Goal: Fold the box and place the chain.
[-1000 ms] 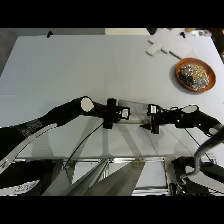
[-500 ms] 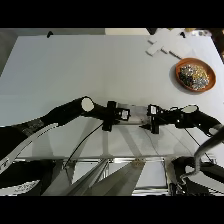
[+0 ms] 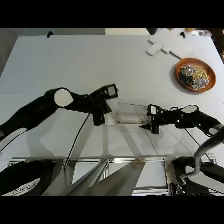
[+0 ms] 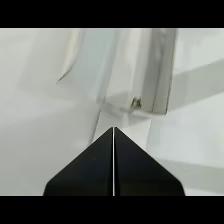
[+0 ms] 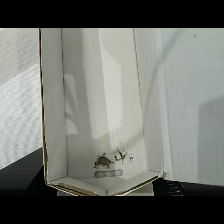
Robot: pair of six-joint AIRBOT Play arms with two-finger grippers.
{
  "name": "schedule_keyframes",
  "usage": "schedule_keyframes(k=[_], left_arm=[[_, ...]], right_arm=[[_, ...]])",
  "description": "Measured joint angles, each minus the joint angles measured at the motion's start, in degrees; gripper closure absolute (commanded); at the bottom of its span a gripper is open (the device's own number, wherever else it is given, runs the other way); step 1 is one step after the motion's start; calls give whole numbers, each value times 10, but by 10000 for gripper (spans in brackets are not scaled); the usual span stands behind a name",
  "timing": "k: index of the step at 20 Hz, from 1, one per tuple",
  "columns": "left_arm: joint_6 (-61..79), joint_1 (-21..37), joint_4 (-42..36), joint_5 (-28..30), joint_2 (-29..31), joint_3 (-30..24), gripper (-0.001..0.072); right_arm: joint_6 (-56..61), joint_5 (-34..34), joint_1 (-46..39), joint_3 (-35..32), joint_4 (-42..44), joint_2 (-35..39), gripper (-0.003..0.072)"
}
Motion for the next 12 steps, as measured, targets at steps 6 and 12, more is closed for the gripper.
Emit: schedule_keyframes(k=[6, 12], left_arm=[[-303, 75, 51, -45, -11, -17, 705], [-376, 77, -7, -48, -113, -28, 701]], right_arm=[[0, 0, 0, 0, 0, 0, 371], [0, 0, 0, 0, 0, 0, 371]])
